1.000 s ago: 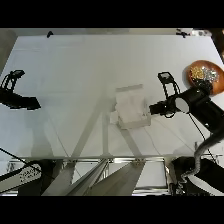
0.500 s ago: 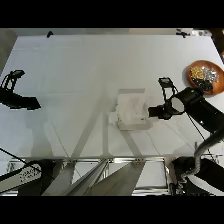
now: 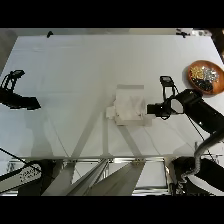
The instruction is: Fold the box and place the chain.
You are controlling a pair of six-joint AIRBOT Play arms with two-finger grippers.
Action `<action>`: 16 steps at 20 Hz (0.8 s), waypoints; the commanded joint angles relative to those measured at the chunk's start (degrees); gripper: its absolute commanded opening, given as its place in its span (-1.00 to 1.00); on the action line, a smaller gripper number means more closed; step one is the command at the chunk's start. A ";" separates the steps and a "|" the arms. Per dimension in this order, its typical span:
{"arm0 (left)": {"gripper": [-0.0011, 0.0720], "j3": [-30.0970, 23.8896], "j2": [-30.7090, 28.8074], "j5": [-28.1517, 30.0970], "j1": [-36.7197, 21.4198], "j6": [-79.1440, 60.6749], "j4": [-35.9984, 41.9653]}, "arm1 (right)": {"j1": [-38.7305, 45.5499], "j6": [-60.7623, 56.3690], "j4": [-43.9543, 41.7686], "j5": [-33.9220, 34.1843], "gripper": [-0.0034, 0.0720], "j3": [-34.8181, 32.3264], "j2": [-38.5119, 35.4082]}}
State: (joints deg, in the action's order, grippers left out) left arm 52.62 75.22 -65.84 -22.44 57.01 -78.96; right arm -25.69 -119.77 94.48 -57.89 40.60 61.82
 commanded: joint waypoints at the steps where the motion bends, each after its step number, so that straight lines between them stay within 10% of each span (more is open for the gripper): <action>1: 0.94 0.00 -0.04 0.00 -0.04 0.00 0.00 | -0.66 -0.20 -0.13 2.21 -0.88 -1.70 0.02; 10: 0.94 0.00 -0.02 1.33 -0.04 0.28 0.98 | -5.84 -0.26 0.52 4.28 -0.88 -1.68 -0.28; 16: 0.94 0.02 -0.02 1.92 0.02 -1.01 21.55 | -5.84 -0.28 1.29 4.79 -0.88 -1.68 -0.28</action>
State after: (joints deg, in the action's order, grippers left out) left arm 52.62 75.22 -64.47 -22.44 56.88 -68.40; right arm -31.40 -120.01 95.55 -53.52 38.92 61.58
